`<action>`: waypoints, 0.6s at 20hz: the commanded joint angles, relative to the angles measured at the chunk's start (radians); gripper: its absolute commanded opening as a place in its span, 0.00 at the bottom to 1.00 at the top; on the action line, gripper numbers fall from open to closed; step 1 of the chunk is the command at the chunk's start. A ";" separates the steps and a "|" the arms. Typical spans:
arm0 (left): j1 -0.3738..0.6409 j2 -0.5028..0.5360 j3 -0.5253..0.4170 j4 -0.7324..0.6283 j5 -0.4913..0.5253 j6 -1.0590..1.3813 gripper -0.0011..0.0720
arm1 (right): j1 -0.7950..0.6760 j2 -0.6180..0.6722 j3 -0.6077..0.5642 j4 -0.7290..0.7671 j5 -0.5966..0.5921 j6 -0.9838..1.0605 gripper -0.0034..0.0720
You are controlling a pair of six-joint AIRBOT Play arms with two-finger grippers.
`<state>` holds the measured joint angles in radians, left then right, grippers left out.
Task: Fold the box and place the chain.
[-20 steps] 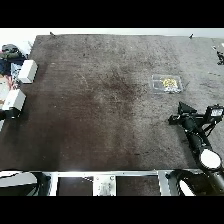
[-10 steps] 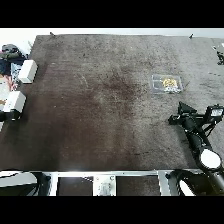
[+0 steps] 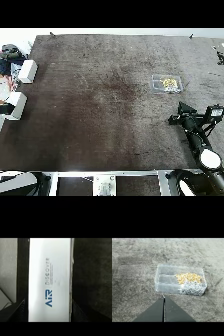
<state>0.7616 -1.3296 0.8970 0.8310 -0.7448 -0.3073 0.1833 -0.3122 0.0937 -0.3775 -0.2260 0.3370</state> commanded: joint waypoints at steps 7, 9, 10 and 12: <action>0.001 0.214 0.166 -0.292 -0.154 -0.040 0.50 | 0.000 0.001 0.000 0.000 0.000 0.000 0.06; -0.005 0.238 0.186 -0.486 -0.209 0.066 0.05 | 0.000 0.001 0.000 0.000 0.000 0.000 0.06; -0.029 0.255 0.185 -0.568 -0.185 0.096 0.03 | 0.000 0.001 0.000 0.000 0.000 0.000 0.06; -0.111 0.311 0.183 -0.594 -0.089 0.109 0.02 | 0.000 0.001 0.000 0.000 0.000 0.000 0.06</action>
<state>0.7143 -1.0782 1.0676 0.3977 -0.8940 -0.2565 0.1833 -0.3122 0.0937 -0.3775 -0.2260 0.3370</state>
